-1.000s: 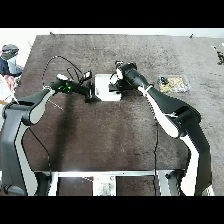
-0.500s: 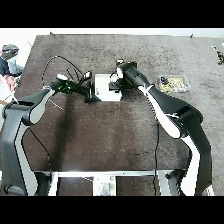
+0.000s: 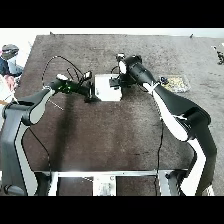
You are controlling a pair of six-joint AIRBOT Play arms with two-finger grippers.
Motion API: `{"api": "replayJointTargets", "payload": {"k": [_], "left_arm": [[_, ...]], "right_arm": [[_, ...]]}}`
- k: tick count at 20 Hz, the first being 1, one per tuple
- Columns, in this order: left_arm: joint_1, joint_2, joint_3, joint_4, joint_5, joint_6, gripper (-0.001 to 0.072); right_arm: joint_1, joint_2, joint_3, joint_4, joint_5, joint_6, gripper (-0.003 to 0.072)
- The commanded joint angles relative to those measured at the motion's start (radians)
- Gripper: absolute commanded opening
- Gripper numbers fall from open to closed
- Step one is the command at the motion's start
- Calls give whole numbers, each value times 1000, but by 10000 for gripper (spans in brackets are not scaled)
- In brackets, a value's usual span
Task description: Fold the box and place the chain.
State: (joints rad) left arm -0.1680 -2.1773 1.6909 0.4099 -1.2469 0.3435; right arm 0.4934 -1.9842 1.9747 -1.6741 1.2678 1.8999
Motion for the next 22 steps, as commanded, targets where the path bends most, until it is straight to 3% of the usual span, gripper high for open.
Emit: {"api": "replayJointTargets", "payload": {"k": [1,2,4,12,16,22], "left_arm": [[1,1,0,0,1,2,415],[1,1,0,0,1,2,415],[1,1,0,0,1,2,415],[1,1,0,0,1,2,415],[1,1,0,0,2,2,415],[1,1,0,0,1,2,415]], "right_arm": [[-34,72,1,-5,9,-170,433],[-59,101,1,-6,8,-220,430],[-126,148,1,-6,11,-280,273],[-464,179,1,8,86,-334,278],[-599,179,-53,119,96,-410,278],[-666,178,-231,232,-93,-525,277]]}}
